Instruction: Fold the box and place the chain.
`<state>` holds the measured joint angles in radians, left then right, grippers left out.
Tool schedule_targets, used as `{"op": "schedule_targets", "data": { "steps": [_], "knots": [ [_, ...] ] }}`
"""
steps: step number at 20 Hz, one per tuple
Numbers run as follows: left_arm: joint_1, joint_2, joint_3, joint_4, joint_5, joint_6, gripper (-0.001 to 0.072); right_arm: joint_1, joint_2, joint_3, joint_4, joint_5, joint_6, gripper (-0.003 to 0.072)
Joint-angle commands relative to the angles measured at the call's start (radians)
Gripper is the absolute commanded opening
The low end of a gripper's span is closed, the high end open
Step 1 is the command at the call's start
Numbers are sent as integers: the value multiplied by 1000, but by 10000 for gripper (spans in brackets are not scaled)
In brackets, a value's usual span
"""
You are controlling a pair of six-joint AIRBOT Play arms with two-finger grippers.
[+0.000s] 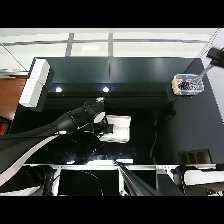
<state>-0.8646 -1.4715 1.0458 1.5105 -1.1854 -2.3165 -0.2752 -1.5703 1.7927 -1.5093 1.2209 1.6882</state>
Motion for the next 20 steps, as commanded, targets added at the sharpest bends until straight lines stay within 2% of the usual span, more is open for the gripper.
{"op": "schedule_targets", "data": {
  "steps": [1, 5, 7, 11, 13, 17, 20],
  "knots": [
    [1, 0, 0, -3, 3, 0, 31, 14, 176, 1, 161, -29, -147, 9],
    [1, 0, 0, -4, 3, 0, 31, 29, 349, -39, 325, -9, -215, 8],
    [1, 0, 0, -3, 3, 0, 30, 58, 433, -65, 356, -2, -223, 8],
    [1, 0, 0, -3, 1, 0, 31, 189, 576, -82, 343, 34, -232, 7],
    [0, 0, 0, -4, 1, 0, 31, 293, 624, -82, 287, 58, -231, 8],
    [0, 0, 0, -2, 2, 0, 31, 476, 682, -93, 208, 124, -203, 6],
    [0, 0, 0, -1, 2, 0, 31, 533, 709, -169, 210, 176, -200, 7]
  ]
}}
